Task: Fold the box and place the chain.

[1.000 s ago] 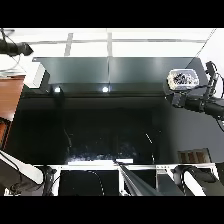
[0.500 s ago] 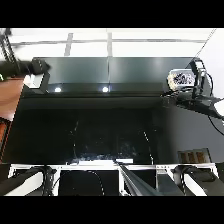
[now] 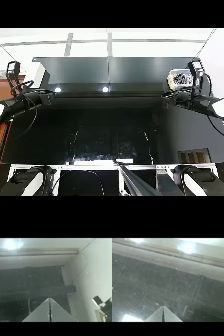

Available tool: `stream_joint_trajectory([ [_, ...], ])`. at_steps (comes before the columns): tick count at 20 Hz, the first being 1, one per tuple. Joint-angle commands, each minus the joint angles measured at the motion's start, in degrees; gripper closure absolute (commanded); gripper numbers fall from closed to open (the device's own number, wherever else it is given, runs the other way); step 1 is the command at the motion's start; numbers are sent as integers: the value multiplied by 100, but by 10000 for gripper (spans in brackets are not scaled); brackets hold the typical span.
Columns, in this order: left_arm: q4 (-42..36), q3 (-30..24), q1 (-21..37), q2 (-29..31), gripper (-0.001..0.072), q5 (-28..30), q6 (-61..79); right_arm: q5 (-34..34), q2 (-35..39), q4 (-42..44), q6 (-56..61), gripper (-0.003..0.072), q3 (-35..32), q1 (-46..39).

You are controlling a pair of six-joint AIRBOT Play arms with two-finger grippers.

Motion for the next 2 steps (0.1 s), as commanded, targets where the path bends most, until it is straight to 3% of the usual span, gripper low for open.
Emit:
stream_joint_trajectory([
  [1, -13, -109, -13, 83, 680, 63, 7, -7, -4, -13, -2, 665, 2, 7],
  [2, -13, -109, -13, 83, 680, 63, 7, -7, -4, -13, -2, 665, 2, 7],
])
